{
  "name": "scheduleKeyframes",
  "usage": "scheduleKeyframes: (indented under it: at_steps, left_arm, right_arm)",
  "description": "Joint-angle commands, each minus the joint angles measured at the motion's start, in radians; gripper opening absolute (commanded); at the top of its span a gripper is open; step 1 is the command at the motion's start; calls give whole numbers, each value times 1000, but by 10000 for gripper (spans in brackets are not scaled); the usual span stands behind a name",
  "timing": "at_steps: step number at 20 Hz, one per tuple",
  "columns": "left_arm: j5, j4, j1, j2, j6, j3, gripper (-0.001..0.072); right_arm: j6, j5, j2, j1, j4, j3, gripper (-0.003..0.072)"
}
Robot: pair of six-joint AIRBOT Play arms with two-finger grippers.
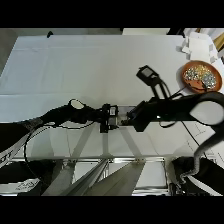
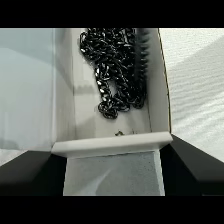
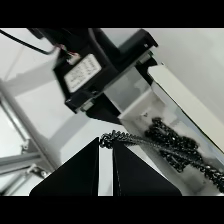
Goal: Fold the box and place the chain.
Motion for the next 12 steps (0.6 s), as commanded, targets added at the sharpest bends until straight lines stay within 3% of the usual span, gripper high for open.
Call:
scheduleKeyframes:
  at_steps: [1,8,10,12]
  left_arm:
    - [0,0,1,0,0,1,73]
    - [0,0,1,0,0,1,73]
    - [0,0,1,0,0,1,73]
    - [0,0,1,0,0,1,73]
  right_arm:
    - [39,-18,-115,13,-65,0,17]
    - [39,-78,-256,13,-92,-39,27]
    - [39,-78,-250,13,-91,-39,164]
    - [38,-76,-217,13,-92,-38,201]
